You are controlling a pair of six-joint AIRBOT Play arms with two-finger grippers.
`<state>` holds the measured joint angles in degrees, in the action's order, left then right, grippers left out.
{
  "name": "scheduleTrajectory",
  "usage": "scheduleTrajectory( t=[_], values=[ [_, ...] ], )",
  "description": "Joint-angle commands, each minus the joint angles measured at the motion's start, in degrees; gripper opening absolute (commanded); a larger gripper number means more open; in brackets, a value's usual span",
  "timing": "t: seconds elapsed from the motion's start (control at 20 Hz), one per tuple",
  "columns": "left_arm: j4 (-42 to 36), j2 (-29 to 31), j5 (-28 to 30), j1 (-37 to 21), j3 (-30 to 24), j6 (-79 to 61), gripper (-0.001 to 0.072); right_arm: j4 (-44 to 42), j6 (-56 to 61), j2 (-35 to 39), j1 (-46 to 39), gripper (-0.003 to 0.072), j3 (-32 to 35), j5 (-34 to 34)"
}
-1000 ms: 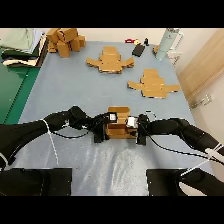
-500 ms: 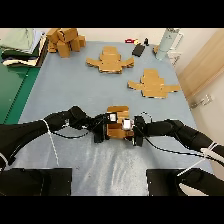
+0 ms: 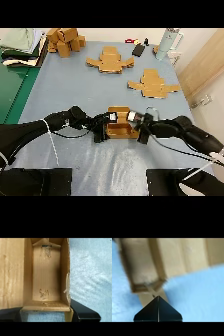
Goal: Fold the box.
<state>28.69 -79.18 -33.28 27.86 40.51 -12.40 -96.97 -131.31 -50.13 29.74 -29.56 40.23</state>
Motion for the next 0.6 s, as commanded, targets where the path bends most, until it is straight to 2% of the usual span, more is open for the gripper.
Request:
scheduleTrajectory(
  t=[0.0, 0.1, 0.2, 0.35, 0.55],
  values=[
    [0.04, 0.0, -0.2, 0.0, -0.02, -0.17, 0.0486, 28.96, 53.11, 7.58, -2.38, 0.0004, -2.6, 13.49],
    [0.04, 0.0, -0.17, 0.0, -0.02, -0.15, 0.0486, 32.02, 66.93, 8.35, -7.28, 0.0003, -2.51, 18.8],
    [0.04, 0.0, -0.2, 0.0, -0.02, -0.15, 0.0486, 24.61, 69.64, 6.47, -13.35, 0.0003, -1.66, 17.66],
    [0.04, 0.0, -0.17, 0.0, -0.02, -0.17, 0.0486, 9.81, 59.65, -0.9, -18.34, 0.0003, -0.11, 14.8],
    [0.04, 0.0, -0.2, 0.0, -0.02, -0.15, 0.0486, -15.19, 39.47, -8.0, -18.58, 0.0002, -0.13, 11.63]
  ],
)
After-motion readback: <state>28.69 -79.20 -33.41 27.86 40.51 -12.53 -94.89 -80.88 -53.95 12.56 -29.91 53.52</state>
